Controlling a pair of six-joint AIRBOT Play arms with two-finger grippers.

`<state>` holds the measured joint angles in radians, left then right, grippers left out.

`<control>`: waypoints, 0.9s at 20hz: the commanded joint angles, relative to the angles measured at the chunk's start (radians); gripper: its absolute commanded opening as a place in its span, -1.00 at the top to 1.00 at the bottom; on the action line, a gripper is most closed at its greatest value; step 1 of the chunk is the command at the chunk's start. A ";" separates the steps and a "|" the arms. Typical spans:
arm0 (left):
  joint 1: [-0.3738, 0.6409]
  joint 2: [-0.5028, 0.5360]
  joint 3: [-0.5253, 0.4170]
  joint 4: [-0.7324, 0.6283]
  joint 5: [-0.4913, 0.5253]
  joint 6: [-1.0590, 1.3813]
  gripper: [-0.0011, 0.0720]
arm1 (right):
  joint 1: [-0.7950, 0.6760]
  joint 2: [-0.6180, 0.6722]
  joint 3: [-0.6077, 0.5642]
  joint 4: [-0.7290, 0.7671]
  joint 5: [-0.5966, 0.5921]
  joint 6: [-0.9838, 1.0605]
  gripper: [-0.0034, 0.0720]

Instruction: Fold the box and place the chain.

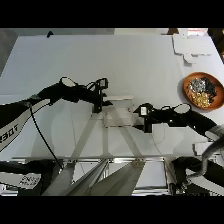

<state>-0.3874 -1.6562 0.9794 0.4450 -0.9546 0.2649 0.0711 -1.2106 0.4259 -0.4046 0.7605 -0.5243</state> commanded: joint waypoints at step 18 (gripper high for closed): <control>0.000 -0.001 -0.001 0.000 0.000 0.000 0.94 | -0.053 -0.059 0.127 0.065 -0.019 0.097 -0.96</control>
<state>-0.3874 -1.6566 0.9791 0.4446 -0.9508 0.2646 0.0273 -1.2388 0.5243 -0.3405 0.6998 -0.3664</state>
